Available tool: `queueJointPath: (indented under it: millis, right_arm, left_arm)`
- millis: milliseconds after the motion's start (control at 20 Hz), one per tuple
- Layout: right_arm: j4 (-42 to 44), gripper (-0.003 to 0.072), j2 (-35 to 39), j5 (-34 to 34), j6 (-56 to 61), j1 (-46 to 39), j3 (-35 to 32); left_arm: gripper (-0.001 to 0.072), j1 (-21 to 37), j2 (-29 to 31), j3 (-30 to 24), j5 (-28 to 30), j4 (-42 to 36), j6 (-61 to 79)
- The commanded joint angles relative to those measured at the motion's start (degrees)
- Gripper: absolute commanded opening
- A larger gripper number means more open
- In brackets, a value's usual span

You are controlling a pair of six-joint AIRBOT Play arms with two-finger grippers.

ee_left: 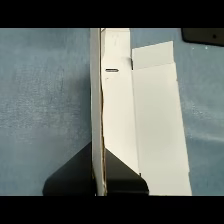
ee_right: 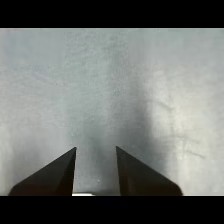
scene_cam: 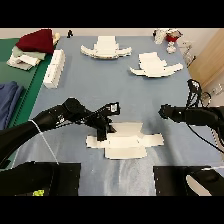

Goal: Fold the box.

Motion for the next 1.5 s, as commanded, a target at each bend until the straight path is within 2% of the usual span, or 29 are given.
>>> queueJointPath:
  millis: [0, 150, 200, 250, 350, 450, 600, 700, 750, 800, 850, 900, 1000, 1250, 1450]
  right_arm:
    - [2.03, 0.0353, 0.04, -4.48, -0.24, 0.04, 0.04]
    - [5.29, 0.0141, 0.04, -9.11, -3.45, 0.07, 0.04]
    - [8.22, 0.0094, 0.04, -11.37, -5.44, 0.07, 0.04]
    - [12.11, 0.0004, 0.15, -14.14, -8.79, 0.17, 0.04]
    - [16.13, 0.0003, 0.59, -19.89, -11.3, 3.04, 0.04]
    - [16.63, 0.0003, 1.77, -24.28, -11.13, 9.7, -0.02]
    - [16.24, 0.0003, 5.44, -24.7, -9.6, 26.34, -0.98]
    - [10.64, 0.0003, 7.65, -22.86, -9.42, 39.04, -1.9]
    - [4.96, 0.0026, 7.93, -22.71, -9.44, 45.31, -2.27]
    - [-0.87, 0.0279, 7.56, -22.25, -9.49, 50.31, -2.67]
    - [-7.63, 0.0597, 6.69, -21.11, -9.84, 54.8, -3.17]
    - [-13.35, 0.07, 5.31, -19.76, -9.9, 58.21, -3.52]
    - [-19.41, 0.07, 1.86, -17.09, -10.64, 61.61, -3.58]
    - [-21.84, 0.07, -7.74, -10.01, -10.71, 62.2, -3.58]
    - [-29.86, 0.0701, -11.69, -6.25, -1.27, 62.07, -3.48]
  left_arm:
    - [0.0016, -0.04, -0.04, -0.04, -2.58, 0.24, -0.28]
    - [0.0015, 0.0, -0.04, -0.04, -2.19, 0.24, -0.26]
    - [0.0015, 0.0, -0.04, -0.04, -2.21, 0.24, -0.24]
    - [0.0016, 0.0, -0.04, -0.04, -2.23, 0.24, -0.24]
    - [0.0015, -0.02, -0.04, -0.04, -2.23, 0.22, -0.24]
    - [0.0015, -0.02, -0.04, -0.04, -2.25, 0.22, -0.24]
    - [0.0016, -0.04, -0.04, -0.04, -2.27, 0.22, -0.24]
    - [0.0016, -0.04, -0.04, -0.04, -2.25, 0.22, -0.24]
    - [0.0015, -0.04, -0.04, -0.04, -2.25, 0.22, -0.24]
    - [0.0015, -0.04, -0.04, -0.04, -2.25, 0.22, -0.24]
    - [0.0015, -0.04, -0.04, -0.02, -2.25, 0.22, -0.24]
    - [0.0015, -0.04, -0.04, -0.02, -2.23, 0.22, -0.24]
    - [0.0016, -0.04, -0.04, -0.04, -2.27, 0.22, -0.24]
    - [0.0016, -0.04, -0.04, -0.04, -2.27, 0.22, -0.24]
    - [0.0015, -0.04, -0.04, -0.02, -2.25, 0.22, -0.24]
